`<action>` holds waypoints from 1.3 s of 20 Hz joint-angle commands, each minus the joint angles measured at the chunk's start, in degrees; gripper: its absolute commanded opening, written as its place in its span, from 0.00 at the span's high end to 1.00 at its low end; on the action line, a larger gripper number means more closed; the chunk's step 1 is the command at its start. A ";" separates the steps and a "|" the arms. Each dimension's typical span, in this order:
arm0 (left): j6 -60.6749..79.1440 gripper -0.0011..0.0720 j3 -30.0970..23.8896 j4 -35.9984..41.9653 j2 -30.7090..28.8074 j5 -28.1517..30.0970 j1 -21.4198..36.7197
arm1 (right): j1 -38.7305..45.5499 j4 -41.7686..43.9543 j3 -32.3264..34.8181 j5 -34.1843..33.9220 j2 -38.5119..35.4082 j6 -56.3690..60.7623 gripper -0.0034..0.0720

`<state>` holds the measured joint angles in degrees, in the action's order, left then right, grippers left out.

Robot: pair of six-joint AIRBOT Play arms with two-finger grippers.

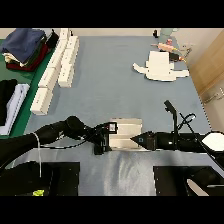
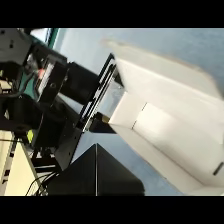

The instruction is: Fold the box.

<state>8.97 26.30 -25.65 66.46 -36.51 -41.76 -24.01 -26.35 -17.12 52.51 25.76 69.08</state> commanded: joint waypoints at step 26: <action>0.02 0.27 0.02 -0.02 -0.02 -0.02 -0.04 | -4.22 -14.60 -22.69 -5.22 48.06 -10.91 0.94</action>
<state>8.91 26.30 -25.63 66.46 -36.53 -41.76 -27.94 -40.86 -39.72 47.90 74.22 58.63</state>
